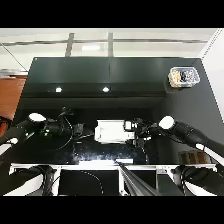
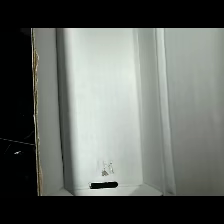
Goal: Fold the box and place the chain.
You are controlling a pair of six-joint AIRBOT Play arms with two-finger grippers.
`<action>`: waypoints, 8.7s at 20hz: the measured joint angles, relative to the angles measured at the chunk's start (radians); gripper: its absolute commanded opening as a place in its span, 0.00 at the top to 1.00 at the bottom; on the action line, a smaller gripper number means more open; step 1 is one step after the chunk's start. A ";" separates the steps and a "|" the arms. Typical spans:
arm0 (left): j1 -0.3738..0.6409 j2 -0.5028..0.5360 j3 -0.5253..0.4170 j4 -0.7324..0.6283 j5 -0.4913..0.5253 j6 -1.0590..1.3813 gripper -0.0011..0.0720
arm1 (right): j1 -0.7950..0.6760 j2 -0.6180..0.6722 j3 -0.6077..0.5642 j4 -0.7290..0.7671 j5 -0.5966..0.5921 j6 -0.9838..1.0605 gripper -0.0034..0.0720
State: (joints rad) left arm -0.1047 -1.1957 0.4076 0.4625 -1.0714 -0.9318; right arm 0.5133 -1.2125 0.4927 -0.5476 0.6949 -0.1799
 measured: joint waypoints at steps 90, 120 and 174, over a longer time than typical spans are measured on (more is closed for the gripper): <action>-0.774 -0.233 0.568 1.050 -0.006 -1.382 0.94 | 0.000 0.000 0.000 0.000 0.000 0.001 0.26; -0.774 -0.242 0.571 1.043 -0.011 -1.358 0.94 | 0.010 0.126 -0.002 -0.101 0.038 0.277 0.79; -0.774 -0.242 0.571 1.040 -0.011 -1.357 0.94 | -0.127 0.021 0.069 0.056 0.334 1.312 0.26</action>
State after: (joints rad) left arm -0.8791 -1.4380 0.9791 1.5021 -1.0824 -2.2890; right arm 0.3862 -1.1915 0.5617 -0.4911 1.0286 1.1316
